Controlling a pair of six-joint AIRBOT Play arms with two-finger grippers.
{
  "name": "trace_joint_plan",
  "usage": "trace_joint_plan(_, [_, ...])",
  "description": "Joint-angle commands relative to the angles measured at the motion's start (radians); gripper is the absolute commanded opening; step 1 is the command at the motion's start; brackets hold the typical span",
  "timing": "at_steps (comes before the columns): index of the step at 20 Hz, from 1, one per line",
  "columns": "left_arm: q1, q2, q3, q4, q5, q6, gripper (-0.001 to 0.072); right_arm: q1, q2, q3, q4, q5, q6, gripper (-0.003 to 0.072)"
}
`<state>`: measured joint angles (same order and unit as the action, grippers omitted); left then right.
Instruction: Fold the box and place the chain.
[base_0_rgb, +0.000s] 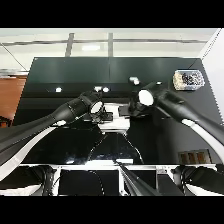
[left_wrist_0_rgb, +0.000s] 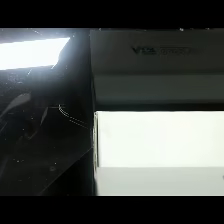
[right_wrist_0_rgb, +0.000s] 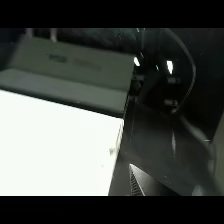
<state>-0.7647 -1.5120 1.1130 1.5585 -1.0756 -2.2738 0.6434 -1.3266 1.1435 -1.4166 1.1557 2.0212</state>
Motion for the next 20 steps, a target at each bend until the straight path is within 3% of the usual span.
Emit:
trace_joint_plan(1, [0.000,0.000,0.000,0.000,0.002,-0.001,0.0027,-0.054,0.164,0.005,-0.263,0.070,-0.080,0.0384])
trace_joint_plan(3, [0.000,0.000,0.000,0.000,0.002,-0.001,0.0027,-0.119,0.193,-0.005,-0.590,0.058,-0.033,0.0366])
trace_joint_plan(5, [0.000,0.000,0.000,0.000,0.002,-0.001,0.0028,-0.249,0.172,-0.039,-0.713,-0.071,0.004,0.0370])
trace_joint_plan(6, [0.000,0.000,0.000,0.000,0.002,-0.001,0.0027,-0.337,0.149,-0.059,-0.679,-0.170,0.012,0.0584])
trace_joint_plan(7, [0.000,0.000,0.000,0.000,0.001,-0.001,0.0027,-0.419,0.114,-0.064,-0.614,-0.237,0.014,0.0714])
trace_joint_plan(10, [0.000,0.000,0.000,0.000,0.001,-0.001,0.0027,-0.648,-0.034,-0.017,-0.296,-0.341,0.028,0.0713])
trace_joint_plan(13, [0.000,0.000,0.000,0.000,0.001,-0.001,0.0027,-0.771,-0.206,0.213,-0.057,-0.209,0.063,0.0713])
trace_joint_plan(17, [0.000,0.000,0.000,0.000,0.000,-0.001,0.0027,-0.834,-0.398,0.502,-0.009,-0.043,0.124,0.0705])
trace_joint_plan(19, [0.000,0.000,0.000,0.000,0.000,-0.001,0.0028,-0.858,-0.455,0.566,0.002,-0.003,0.150,0.0597])
trace_joint_plan(20, [0.000,0.000,0.000,0.000,0.001,-0.001,0.0028,-0.871,-0.472,0.572,0.023,-0.013,0.166,0.0596])
